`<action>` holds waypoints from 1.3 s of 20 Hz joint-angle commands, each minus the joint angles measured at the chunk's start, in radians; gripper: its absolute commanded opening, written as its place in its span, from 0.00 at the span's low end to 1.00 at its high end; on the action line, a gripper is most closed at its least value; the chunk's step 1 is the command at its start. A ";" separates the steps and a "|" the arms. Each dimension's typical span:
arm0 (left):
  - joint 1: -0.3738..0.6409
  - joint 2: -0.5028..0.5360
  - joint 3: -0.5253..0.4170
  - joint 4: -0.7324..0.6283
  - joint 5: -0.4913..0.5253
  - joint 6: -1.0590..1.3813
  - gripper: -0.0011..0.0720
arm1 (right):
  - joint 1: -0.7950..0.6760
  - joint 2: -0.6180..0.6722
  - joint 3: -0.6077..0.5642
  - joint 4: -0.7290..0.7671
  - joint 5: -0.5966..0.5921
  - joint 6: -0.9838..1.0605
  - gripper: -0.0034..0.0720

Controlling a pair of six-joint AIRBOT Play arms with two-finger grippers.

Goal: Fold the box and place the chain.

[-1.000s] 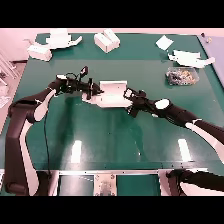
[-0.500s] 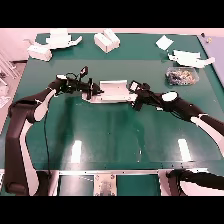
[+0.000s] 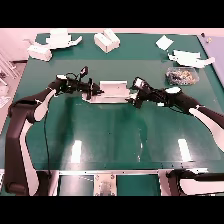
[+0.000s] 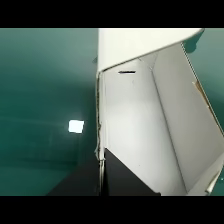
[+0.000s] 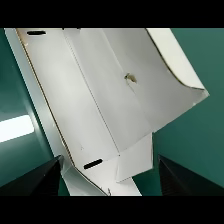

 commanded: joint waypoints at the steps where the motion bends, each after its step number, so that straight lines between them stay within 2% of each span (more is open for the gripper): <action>1: 0.000 0.001 0.001 0.000 -0.003 -0.005 0.04 | -0.021 -0.040 0.043 0.017 0.066 -0.053 0.96; 12: 0.000 0.001 0.001 0.000 -0.003 -0.005 0.04 | -0.094 -0.164 0.166 -0.002 0.304 -0.093 0.96; 26: 0.000 0.001 0.001 0.000 -0.003 -0.005 0.04 | -0.094 -0.355 0.381 -0.127 0.501 -0.093 0.96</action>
